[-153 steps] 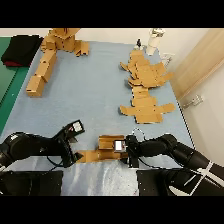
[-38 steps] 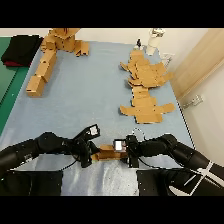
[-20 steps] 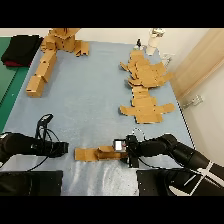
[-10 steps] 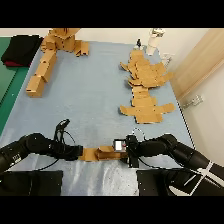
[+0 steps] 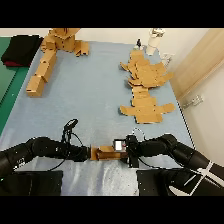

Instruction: Fold the box.

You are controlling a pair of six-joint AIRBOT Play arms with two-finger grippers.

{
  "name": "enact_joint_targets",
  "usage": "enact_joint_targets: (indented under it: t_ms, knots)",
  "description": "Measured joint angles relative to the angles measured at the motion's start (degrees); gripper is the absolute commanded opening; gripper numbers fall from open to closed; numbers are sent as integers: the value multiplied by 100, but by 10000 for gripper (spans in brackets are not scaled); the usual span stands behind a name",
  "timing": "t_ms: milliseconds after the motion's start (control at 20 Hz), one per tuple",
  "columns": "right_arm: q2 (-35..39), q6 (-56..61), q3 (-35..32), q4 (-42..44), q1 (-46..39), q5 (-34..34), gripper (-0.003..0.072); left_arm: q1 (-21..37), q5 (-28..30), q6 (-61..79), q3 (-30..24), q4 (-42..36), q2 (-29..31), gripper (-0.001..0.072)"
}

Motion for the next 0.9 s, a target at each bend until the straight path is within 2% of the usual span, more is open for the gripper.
enact_joint_targets:
  t_ms: [450, 650, 700, 750, 800, 900]
  knots:
    - [0, 0, 0, 0, 0, 0, 366, -210, -57, -31, 175, -79, 138, 14]
    - [0, 0, 0, 0, 0, 0, 366, -15, -262, -74, 186, 2, 146, 15]
    - [0, 0, 0, 0, 0, 0, 366, 85, -315, -114, 186, 31, 146, 72]
    - [0, 0, 0, 0, 0, 0, 366, 199, -376, -116, 190, 55, 151, 337]
    - [0, 0, 0, 0, 0, 0, 366, 291, -393, -142, 192, 68, 151, 360]
    - [0, 0, 0, 0, 0, 0, 366, 422, -400, -155, 205, 59, 151, 352]
